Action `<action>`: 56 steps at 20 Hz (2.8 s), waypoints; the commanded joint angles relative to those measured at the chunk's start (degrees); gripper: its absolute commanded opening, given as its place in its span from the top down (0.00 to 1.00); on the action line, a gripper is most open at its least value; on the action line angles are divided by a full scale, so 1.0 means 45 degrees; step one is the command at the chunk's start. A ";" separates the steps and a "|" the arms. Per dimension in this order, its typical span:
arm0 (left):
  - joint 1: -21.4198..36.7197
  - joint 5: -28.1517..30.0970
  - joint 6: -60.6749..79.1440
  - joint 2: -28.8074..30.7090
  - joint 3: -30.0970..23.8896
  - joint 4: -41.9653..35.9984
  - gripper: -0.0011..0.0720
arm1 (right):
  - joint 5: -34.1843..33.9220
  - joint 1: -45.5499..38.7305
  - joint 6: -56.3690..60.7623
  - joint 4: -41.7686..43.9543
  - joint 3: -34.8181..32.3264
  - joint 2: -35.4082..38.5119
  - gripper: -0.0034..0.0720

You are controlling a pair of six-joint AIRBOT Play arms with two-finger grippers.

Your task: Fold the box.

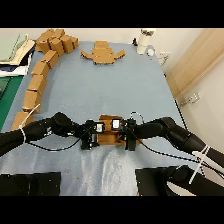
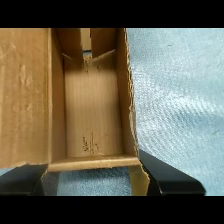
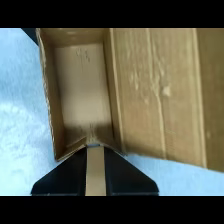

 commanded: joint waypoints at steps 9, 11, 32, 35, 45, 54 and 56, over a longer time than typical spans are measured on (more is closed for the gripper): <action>-0.0005 0.0000 0.0010 -0.0010 -0.0005 0.0010 0.36 | 0.0364 0.0049 -0.0996 0.1175 -0.0087 -0.0631 0.27; -0.0005 0.0000 0.0010 -0.0010 -0.0005 0.0010 0.36 | 0.0359 0.0049 -0.0996 0.1175 -0.0092 -0.0631 0.27; 0.0000 0.0000 0.0010 -0.0010 -0.0005 0.0010 0.36 | -0.5187 -0.1972 1.6776 -0.7057 0.0175 0.2613 0.95; -0.0005 0.0005 0.0010 -0.0010 -0.0005 0.0010 0.36 | -0.4119 -0.2147 1.6582 -0.4993 -0.0442 0.1637 0.95; -0.0005 -0.0005 0.0010 -0.0010 -0.0005 0.0010 0.36 | -0.2487 -0.2142 1.4144 -0.1112 -0.0651 0.0495 0.95; 0.0000 -0.0005 0.0010 -0.0010 -0.0005 0.0010 0.36 | -0.2472 -0.2118 1.4129 -0.0078 -0.0340 0.1452 0.95; -0.0005 -0.0005 0.0010 -0.0010 -0.0005 0.0010 0.36 | -0.2438 -0.2113 1.4124 0.0962 -0.0267 0.1462 0.66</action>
